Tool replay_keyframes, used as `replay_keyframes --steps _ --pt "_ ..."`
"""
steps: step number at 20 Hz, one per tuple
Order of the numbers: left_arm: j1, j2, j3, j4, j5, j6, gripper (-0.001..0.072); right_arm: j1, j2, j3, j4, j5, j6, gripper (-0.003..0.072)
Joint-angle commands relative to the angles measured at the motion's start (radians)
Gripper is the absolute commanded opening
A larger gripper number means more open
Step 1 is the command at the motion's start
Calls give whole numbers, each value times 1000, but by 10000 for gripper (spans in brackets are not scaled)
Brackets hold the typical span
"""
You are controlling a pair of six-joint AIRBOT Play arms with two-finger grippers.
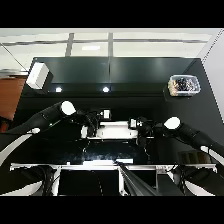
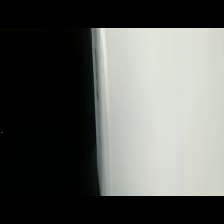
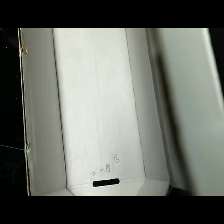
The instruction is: Fold the box and place the chain.
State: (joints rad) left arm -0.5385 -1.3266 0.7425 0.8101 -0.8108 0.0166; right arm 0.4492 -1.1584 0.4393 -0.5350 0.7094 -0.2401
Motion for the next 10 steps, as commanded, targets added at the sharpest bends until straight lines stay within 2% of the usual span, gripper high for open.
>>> replay_keyframes --steps 1,10 --pt "1 -1 0 0 -5 1 31 0 0 0 0 -2 1 711" --pt "1 -1 0 0 -5 2 31 2 -2 0 -2 -7 4 710"
